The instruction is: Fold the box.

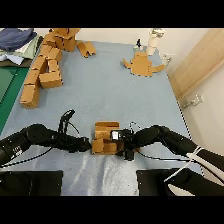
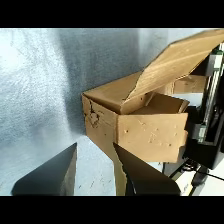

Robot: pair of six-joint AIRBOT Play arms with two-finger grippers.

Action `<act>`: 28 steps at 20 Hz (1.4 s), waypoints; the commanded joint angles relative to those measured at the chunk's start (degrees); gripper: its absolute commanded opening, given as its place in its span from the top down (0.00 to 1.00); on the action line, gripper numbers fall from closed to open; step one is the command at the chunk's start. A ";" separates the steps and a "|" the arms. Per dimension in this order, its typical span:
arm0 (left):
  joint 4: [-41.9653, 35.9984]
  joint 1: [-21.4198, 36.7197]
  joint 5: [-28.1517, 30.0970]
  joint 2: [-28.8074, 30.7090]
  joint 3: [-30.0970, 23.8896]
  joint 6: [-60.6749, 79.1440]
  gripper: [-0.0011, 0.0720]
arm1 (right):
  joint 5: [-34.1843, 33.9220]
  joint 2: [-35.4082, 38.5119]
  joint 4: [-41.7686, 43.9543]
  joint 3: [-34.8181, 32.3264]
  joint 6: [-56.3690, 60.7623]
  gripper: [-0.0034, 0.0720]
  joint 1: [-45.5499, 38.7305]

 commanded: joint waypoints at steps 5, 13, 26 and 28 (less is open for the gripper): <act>-0.72 2.21 -1.03 0.37 1.90 1.55 0.48 | 0.02 0.00 0.00 0.02 0.00 0.22 -0.02; -3.45 -2.69 2.84 -1.88 1.90 1.03 0.48 | 0.02 0.00 0.00 0.02 0.00 0.22 -0.02; 0.04 -4.07 1.84 -2.14 3.54 -3.15 0.25 | 0.02 0.00 0.00 0.02 0.00 0.22 -0.02; 5.27 -6.43 2.47 -2.58 4.70 -8.24 0.25 | 0.02 0.00 0.00 0.02 0.00 0.22 -0.02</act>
